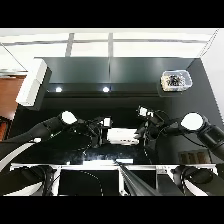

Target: Fold the box and place the chain.

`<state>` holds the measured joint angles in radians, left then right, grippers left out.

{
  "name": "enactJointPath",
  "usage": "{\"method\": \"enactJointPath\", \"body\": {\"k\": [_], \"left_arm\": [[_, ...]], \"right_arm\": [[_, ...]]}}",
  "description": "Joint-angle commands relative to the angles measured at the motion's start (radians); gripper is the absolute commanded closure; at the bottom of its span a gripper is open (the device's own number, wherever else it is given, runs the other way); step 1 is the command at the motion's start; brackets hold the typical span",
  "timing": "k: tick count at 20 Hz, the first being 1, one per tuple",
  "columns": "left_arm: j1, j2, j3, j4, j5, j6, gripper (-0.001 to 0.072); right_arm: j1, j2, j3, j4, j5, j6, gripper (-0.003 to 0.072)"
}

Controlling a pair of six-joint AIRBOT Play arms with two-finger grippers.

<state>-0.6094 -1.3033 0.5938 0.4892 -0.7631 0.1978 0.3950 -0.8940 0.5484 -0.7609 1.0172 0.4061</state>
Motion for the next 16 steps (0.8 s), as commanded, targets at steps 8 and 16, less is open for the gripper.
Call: {"method": "enactJointPath", "body": {"k": [8, 16], "left_arm": [[0.0, -0.001, 0.001, 0.0, 0.0, 0.001, 0.0377], [0.0, -0.001, 0.001, 0.0, 0.0, 0.001, 0.0377]], "right_arm": [[0.0, 0.0, -0.001, 0.0, 0.01, 0.012, 0.0492], [0.019, 0.0, -0.03, -0.001, 0.006, 0.013, 0.0489]]}}
